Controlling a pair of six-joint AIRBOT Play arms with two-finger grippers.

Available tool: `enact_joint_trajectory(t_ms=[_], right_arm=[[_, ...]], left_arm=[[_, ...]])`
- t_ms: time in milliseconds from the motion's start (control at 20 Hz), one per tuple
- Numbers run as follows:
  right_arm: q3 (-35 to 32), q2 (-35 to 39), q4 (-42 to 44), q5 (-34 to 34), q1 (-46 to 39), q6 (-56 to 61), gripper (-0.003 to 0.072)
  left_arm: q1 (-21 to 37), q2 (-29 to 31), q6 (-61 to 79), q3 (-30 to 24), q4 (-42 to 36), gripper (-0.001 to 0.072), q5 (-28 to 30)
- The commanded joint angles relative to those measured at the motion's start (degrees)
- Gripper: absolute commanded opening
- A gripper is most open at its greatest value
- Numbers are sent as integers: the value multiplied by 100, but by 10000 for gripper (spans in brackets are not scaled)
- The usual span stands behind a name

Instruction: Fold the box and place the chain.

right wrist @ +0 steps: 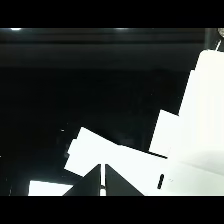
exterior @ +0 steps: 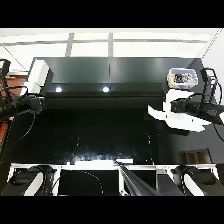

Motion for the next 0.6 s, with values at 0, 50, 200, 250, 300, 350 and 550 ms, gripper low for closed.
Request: enact_joint_trajectory(t_ms=[0, 50, 200, 250, 300, 350, 550], right_arm=[[0, 4, 0, 0, 2, 0, 42], [0, 4, 0, 0, 2, 0, 41], [0, 4, 0, 0, 2, 0, 41], [0, 4, 44, -4, 2, 2, 41], [0, 4, 133, -4, 2, 2, 41], [0, 4, 190, -72, 2, 0, 41], [2, 2, 90, -632, -2, 17, 706]], left_arm=[[-2, 2, 0, -2, 2, 30, 0], [-2, 2, 0, -2, -4, 30, 4], [-2, -7, 0, -2, -317, 30, 529], [-2, -11, 0, -2, -396, 30, 820], [-2, -13, 0, -2, -476, 30, 992], [-2, -22, 0, -2, -511, 30, 1193], [-4, -214, 0, -2, -605, 527, 1486]])
